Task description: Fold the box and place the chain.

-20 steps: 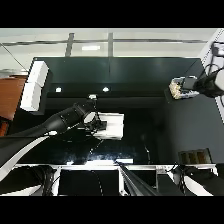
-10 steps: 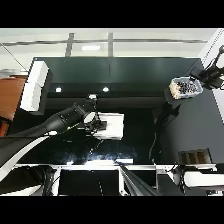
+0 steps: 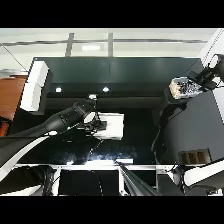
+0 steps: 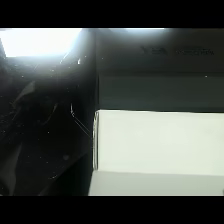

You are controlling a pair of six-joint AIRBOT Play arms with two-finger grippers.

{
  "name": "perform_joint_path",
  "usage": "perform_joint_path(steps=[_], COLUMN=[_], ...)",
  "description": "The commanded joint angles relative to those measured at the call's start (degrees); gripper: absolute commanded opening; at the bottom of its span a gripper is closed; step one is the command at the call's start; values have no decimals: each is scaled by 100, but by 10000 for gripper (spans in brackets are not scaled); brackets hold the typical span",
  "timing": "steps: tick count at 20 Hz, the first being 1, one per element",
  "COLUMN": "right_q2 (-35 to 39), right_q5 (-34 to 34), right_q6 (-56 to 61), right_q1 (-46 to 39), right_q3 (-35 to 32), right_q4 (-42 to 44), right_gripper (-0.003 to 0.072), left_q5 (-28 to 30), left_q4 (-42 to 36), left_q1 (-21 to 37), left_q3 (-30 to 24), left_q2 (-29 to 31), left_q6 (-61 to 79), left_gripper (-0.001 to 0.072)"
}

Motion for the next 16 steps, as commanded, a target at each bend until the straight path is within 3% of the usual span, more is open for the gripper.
perform_joint_path(steps=[1,7,8,11,12,16], right_q2=[-179,-271,-289,-291,-289,-186], right_q5=[-173,-385,-385,-407,-358,96], right_q6=[20,83,83,83,55,-372], right_q1=[-33,-57,-55,-55,-55,-55], right_q3=[33,33,33,33,35,315], right_q4=[46,28,37,46,61,146], right_gripper=[530,525,330,182,11,19], left_q5=[-2,0,2,4,2,2], left_q4=[9,9,9,9,9,9], left_q1=[4,4,4,4,4,4], left_q3=[-2,-2,-2,-2,-2,-2], left_q2=[-4,-4,-4,-4,-4,-4], left_q6=[2,2,2,2,0,2], left_gripper=[31,31,31,31,31,31])
